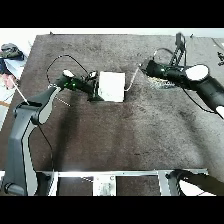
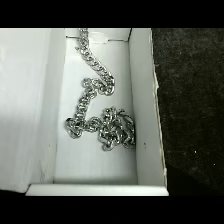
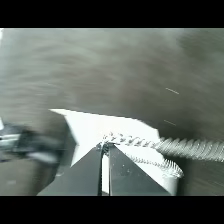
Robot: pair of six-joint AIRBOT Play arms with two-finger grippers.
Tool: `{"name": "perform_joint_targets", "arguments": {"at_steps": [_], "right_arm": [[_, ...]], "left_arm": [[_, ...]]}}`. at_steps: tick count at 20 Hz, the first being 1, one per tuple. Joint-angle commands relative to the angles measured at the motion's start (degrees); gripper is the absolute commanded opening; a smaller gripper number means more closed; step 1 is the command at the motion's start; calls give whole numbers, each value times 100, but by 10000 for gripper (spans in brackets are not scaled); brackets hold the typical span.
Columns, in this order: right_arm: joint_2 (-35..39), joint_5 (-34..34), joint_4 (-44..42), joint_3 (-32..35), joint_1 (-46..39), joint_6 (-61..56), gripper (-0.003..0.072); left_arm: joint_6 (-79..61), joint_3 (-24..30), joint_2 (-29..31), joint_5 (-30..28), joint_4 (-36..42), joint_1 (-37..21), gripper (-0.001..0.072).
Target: Fold the box and place the chain.
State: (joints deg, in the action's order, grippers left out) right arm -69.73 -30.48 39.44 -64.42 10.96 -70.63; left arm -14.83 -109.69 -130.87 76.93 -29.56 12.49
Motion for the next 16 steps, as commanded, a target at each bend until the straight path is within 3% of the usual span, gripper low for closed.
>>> {"name": "perform_joint_targets", "arguments": {"at_steps": [1, 4, 8, 16], "right_arm": [[702, 610, 0, -9, 691, 61, 12], [758, 1165, 291, -61, 1141, 50, 12], [599, 1268, 160, -315, 1346, 61, 11], [-833, 918, 278, -503, 1657, -254, 12]], "left_arm": [[-2, -2, 2, 2, 0, -4, 456], [-2, -2, 2, 4, 0, -4, 456], [-2, -2, 2, 2, 0, -4, 456], [-2, -2, 2, 2, 0, -4, 456]]}}
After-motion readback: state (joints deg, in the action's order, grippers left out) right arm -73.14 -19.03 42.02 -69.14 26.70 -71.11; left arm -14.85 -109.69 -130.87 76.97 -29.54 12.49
